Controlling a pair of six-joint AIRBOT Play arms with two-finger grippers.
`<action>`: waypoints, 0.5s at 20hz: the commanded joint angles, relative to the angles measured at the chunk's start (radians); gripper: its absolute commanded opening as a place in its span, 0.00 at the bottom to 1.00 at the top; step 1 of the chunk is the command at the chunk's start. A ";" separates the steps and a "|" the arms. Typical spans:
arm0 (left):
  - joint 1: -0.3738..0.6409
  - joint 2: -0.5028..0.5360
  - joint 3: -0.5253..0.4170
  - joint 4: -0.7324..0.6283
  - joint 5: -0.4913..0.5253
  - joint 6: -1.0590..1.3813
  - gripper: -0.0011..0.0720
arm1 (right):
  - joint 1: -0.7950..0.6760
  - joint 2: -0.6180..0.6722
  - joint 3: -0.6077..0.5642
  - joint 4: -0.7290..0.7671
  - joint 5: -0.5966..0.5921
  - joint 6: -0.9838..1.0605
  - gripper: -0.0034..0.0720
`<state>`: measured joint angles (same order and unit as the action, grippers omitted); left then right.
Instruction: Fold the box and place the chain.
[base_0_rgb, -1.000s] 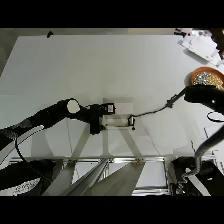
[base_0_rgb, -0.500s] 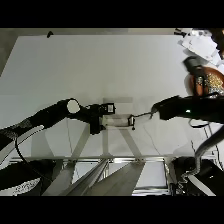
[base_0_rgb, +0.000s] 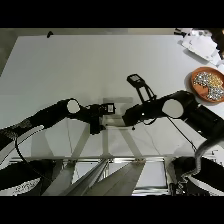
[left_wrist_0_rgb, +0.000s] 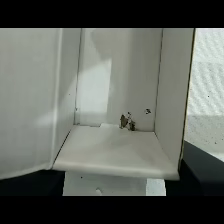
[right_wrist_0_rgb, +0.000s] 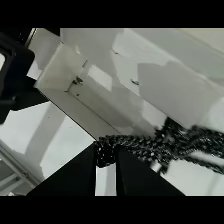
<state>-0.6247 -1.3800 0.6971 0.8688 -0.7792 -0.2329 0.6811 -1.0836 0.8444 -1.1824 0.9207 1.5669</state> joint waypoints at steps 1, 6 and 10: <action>0.000 0.000 0.000 0.000 0.000 0.000 0.58 | 0.050 -0.086 0.001 0.035 -0.055 0.007 0.05; 0.000 0.000 0.000 0.000 0.000 0.000 0.58 | 0.074 -0.188 0.001 0.096 -0.089 0.008 0.06; 0.000 0.000 0.000 0.000 0.000 0.000 0.58 | 0.074 -0.241 0.001 0.130 -0.131 0.034 0.06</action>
<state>-0.6247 -1.3800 0.6971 0.8688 -0.7792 -0.2333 0.7506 -1.2861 0.8448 -1.0851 0.8207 1.5898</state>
